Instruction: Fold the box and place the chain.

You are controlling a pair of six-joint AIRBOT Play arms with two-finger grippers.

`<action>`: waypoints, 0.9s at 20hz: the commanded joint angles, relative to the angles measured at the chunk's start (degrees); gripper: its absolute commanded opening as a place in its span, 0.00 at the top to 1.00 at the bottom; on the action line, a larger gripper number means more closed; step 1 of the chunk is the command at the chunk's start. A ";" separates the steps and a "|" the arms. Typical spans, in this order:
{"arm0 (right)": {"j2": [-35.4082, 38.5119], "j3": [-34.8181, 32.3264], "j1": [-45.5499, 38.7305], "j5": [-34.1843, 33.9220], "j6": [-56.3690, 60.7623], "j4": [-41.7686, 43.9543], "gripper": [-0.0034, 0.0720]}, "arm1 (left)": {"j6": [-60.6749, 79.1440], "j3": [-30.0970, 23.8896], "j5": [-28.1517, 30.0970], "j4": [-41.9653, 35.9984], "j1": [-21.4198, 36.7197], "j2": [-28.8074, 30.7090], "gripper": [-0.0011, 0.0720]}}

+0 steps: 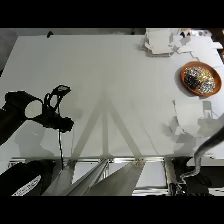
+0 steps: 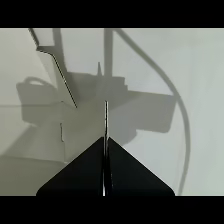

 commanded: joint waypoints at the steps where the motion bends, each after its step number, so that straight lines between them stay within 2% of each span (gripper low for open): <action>1: 7.61 -7.08 6.47 -2.21 -2.97 11.21 0.94 | 0.02 -0.02 0.02 0.00 0.02 0.04 0.39; 4: 16.50 -19.39 15.02 -7.85 -3.41 16.09 0.94 | 0.02 -0.02 0.02 0.02 0.04 0.04 0.39; 7: 28.11 -33.07 23.87 -18.49 -4.20 25.29 0.94 | 0.02 -0.02 0.02 0.00 0.04 0.04 0.39; 11: 45.00 -47.25 36.79 -32.41 0.17 27.82 0.94 | 0.02 -0.02 0.04 0.02 0.02 0.07 0.39; 15: 60.00 -56.89 47.41 -43.87 11.47 27.87 0.94 | 1.57 -0.02 0.17 0.17 0.04 0.04 0.39; 18: 65.66 -61.02 52.54 -46.16 17.97 25.53 0.93 | 1.57 -0.02 1.51 0.52 0.04 0.04 0.39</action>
